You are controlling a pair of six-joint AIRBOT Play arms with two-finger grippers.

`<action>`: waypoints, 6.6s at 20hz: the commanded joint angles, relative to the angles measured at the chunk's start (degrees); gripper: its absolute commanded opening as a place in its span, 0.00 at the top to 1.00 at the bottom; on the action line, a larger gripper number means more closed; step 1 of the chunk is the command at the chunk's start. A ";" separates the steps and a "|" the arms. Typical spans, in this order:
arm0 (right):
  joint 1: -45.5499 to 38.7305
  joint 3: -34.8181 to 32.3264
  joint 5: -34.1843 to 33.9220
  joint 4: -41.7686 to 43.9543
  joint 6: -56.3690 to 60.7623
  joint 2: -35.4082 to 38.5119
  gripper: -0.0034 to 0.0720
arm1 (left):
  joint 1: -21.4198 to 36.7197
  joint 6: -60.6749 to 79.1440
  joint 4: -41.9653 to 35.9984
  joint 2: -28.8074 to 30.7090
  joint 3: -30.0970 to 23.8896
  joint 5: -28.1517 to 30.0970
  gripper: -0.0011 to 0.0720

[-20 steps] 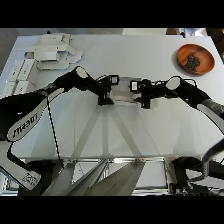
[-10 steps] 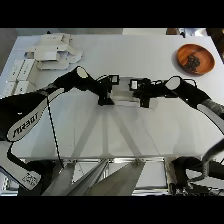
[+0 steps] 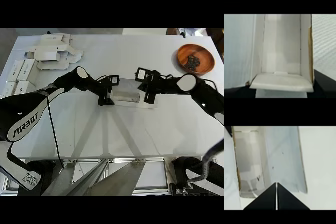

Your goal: Fold the box and place the chain.

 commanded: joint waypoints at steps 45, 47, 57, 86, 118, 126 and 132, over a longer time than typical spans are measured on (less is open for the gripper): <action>-24.35 -11.10 9.44 24.33 30.29 -13.14 0.94 | 0.00 -0.02 0.02 0.02 0.04 0.02 0.19; -23.78 -11.10 9.55 25.66 29.24 -13.18 0.94 | 0.00 0.00 0.02 0.02 0.04 0.00 0.19; -17.75 -11.10 8.46 33.11 27.47 -13.18 0.94 | 0.00 0.00 0.02 0.02 0.04 0.02 0.19; -9.33 -6.67 1.60 25.90 33.86 -13.16 0.32 | 0.00 0.00 0.02 0.02 0.04 0.02 0.19; 0.02 2.32 4.61 -8.33 72.78 -10.58 0.30 | 0.00 -0.02 0.02 0.02 0.04 0.02 0.19; 0.00 2.80 4.98 -0.11 71.34 -10.29 0.20 | 0.00 0.00 0.02 0.02 0.04 0.02 0.19; 3.06 4.90 7.10 -10.23 79.21 -11.87 0.28 | 0.00 0.00 0.02 0.02 0.04 0.02 0.19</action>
